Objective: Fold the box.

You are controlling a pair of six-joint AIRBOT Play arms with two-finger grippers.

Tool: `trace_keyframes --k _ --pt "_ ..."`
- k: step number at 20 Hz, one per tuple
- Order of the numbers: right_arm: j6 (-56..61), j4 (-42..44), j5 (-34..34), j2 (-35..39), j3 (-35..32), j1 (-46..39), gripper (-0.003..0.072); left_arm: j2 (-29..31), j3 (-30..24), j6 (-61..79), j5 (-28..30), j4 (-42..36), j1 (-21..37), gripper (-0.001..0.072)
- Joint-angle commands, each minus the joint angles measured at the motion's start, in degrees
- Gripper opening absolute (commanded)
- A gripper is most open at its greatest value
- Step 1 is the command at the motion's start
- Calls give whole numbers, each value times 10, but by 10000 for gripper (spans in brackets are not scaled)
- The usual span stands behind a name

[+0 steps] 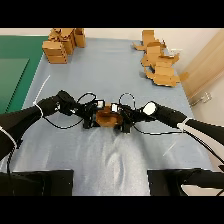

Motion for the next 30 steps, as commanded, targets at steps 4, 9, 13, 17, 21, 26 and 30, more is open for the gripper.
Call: trace_keyframes --k 4,9,13,17,21,26,30 --pt "78 -60 14 32 0 0 720 0 0 0 1 3 0 104" --pt "193 -143 60 85 0 0 720 0 0 -1 1 5 1 104" --pt "407 -262 126 131 0 -10 720 0 0 -1 0 5 1 104" --pt "404 -195 209 161 -5 -35 217 0 0 -1 0 5 1 104" --pt "230 51 121 170 -7 -16 4 0 0 -2 0 5 1 104" --pt "202 112 3 145 -5 -14 4 0 0 -2 -1 5 1 105" --pt "202 112 -46 93 15 -15 4 0 0 -2 0 5 1 105"
